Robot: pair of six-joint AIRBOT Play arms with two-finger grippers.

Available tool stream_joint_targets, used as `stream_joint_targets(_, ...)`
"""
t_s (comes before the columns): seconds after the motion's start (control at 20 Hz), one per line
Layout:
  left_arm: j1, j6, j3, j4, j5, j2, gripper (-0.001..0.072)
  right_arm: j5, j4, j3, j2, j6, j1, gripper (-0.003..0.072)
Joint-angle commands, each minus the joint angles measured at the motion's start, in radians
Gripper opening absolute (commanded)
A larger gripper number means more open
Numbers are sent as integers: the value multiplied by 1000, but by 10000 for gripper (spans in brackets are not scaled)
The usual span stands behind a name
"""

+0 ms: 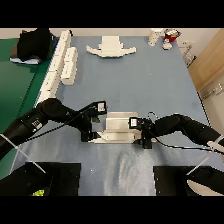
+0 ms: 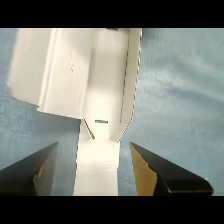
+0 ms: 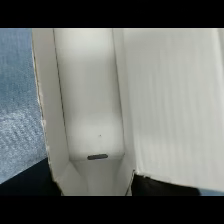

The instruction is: Fold the box.

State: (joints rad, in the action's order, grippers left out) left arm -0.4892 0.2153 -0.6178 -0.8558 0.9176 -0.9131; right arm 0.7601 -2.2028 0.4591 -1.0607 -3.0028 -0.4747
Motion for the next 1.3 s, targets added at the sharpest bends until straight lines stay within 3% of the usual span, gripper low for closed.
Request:
stream_joint_targets(0.0, 23, -178, 61, 12, -66, -53, 665, 0, 0, 1, 0, 0, -1, 426)
stream_joint_targets(0.4, -22, -243, 63, 130, -84, -165, 643, 0, 0, 1, 0, 0, -1, 426)
stream_joint_targets(0.45, -24, -254, 63, 154, -100, -174, 552, 0, 0, 1, 0, 0, -1, 426)
stream_joint_targets(0.5, -29, -256, 63, 169, -125, -184, 366, 0, 0, 1, 0, 0, -1, 426)
stream_joint_targets(0.55, -35, -264, 63, 182, -137, -192, 299, 0, 0, 1, 0, 0, -1, 426)
stream_joint_targets(0.75, -72, -319, 63, 245, -164, -222, 277, 0, 0, 1, 0, 0, -1, 426)
stream_joint_targets(0.8, -79, -336, 63, 259, -177, -228, 150, 0, 0, 1, 0, 0, -1, 426)
stream_joint_targets(0.85, -87, -340, 63, 267, -188, -230, 141, 0, 0, 1, 0, 0, -1, 426)
stream_joint_targets(1.15, -91, -350, 64, 310, -201, -232, 148, 0, 0, 1, 0, 0, -1, 426)
stream_joint_targets(1.25, -91, -349, 68, 304, -181, -233, 578, 0, 0, 1, 0, 0, -1, 426)
